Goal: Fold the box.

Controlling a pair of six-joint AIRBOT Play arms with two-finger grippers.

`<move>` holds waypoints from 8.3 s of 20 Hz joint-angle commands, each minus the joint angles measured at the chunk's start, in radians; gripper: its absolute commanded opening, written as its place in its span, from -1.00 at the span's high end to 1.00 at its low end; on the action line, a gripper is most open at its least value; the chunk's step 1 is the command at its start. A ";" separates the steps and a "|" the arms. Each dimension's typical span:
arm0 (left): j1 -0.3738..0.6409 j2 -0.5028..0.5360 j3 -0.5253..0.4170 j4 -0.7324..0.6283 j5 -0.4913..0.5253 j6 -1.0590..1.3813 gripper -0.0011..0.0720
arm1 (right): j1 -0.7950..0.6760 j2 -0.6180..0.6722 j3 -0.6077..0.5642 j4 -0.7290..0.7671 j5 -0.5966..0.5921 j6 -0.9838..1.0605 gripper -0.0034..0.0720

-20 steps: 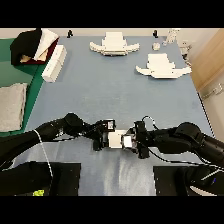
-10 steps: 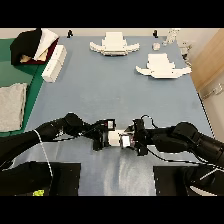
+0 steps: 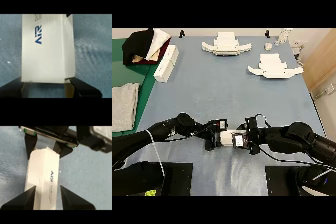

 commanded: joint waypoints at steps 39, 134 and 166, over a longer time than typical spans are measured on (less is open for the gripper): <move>0.000 0.000 0.001 0.000 0.000 0.000 -0.31 | -0.001 0.124 -0.042 0.196 0.089 0.527 0.91; 1.059 -0.090 0.298 0.579 0.103 -0.998 -0.31 | -0.568 -0.430 0.428 -0.097 -0.347 1.030 0.87; 0.943 -0.679 0.999 0.566 0.008 -1.077 -0.93 | -0.568 -0.430 0.428 -0.097 -0.348 1.030 0.87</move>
